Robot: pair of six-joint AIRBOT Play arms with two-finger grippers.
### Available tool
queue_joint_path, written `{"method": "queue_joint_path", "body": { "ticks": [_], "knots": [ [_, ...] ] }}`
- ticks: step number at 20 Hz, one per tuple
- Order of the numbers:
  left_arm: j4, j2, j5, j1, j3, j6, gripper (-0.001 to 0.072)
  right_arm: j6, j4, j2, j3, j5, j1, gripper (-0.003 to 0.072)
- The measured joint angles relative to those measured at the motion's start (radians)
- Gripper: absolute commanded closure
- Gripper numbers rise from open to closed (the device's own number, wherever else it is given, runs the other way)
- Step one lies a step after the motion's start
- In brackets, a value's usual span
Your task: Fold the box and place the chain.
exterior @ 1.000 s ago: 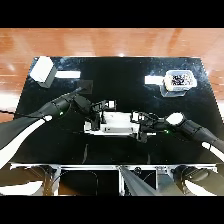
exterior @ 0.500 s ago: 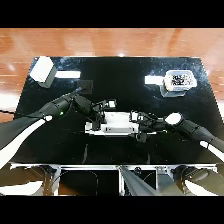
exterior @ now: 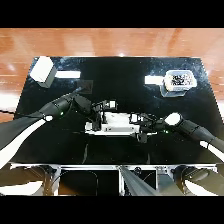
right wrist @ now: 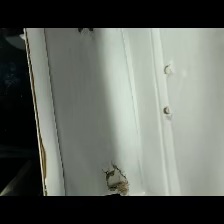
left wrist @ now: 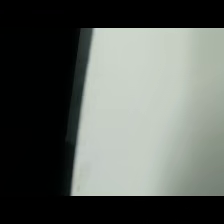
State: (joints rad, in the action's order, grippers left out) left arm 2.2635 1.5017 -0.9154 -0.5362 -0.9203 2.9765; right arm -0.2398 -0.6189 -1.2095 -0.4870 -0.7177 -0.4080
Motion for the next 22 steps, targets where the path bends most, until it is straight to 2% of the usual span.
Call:
{"method": "queue_joint_path", "body": {
  "ticks": [13,14,15,16,22],
  "knots": [
    [0.002,0.000,-0.018,0.001,0.000,0.000,0.0692,-0.002,0.009,-0.004,0.000,0.035,0.000,0.0147],
    [0.002,0.000,-0.023,0.001,0.000,0.000,0.0692,-0.002,0.012,-0.004,0.000,0.037,0.000,0.0171],
    [0.003,0.000,-0.027,0.001,-0.001,0.000,0.0692,-0.002,0.014,-0.004,0.000,0.038,0.000,0.0335],
    [0.003,0.000,-0.032,0.001,-0.001,0.000,0.0692,-0.002,0.016,-0.004,0.000,0.040,0.000,0.0378],
    [0.003,0.000,-0.046,0.001,-0.001,0.000,0.0692,-0.001,0.023,-0.004,0.000,0.046,0.001,0.0378]
  ]
}}
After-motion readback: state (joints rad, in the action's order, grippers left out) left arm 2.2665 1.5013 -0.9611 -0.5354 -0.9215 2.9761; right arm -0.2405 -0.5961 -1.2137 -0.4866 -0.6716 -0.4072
